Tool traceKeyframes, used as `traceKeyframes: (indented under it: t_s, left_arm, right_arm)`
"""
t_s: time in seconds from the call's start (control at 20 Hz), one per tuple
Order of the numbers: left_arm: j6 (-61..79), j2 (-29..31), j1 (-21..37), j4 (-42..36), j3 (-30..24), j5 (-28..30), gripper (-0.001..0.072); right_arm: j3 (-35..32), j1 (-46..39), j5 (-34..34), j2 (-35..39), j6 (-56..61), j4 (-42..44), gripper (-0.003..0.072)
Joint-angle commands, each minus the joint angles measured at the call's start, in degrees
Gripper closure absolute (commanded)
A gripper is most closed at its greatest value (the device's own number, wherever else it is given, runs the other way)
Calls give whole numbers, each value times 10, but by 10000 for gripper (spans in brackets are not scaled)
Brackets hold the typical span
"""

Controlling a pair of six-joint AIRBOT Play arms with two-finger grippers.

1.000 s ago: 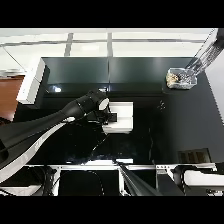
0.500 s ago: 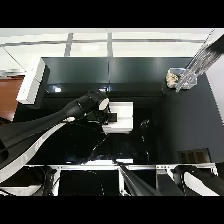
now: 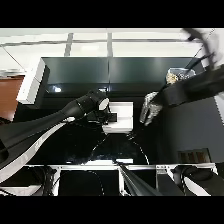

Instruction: Fold the box and place the chain.

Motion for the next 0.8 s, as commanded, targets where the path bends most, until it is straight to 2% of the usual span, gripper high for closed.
traceKeyframes:
  t_s: [0.0, 0.15, 0.35, 0.65, 0.7, 0.75]
  left_arm:
    - [0, 0, 0, 0, 0, 1, 684]
    - [0, 0, 0, 0, 0, 2, 684]
    - [0, 0, 0, 0, 0, 1, 684]
    - [0, 0, 0, 0, 0, 2, 684]
    - [0, 0, 0, 0, 0, 2, 684]
    - [0, 0, 0, 0, 0, 2, 684]
  right_arm:
    - [-100, 68, -171, -13, 15, 18, 674]
    - [-130, 77, -251, -56, 14, 16, 674]
    - [-130, 77, -231, -106, 14, 8, 673]
    - [-130, 84, -228, -133, 14, 10, 673]
    - [-130, 87, -228, -136, 15, 10, 646]
    - [-130, 88, -227, -136, 17, 8, 427]
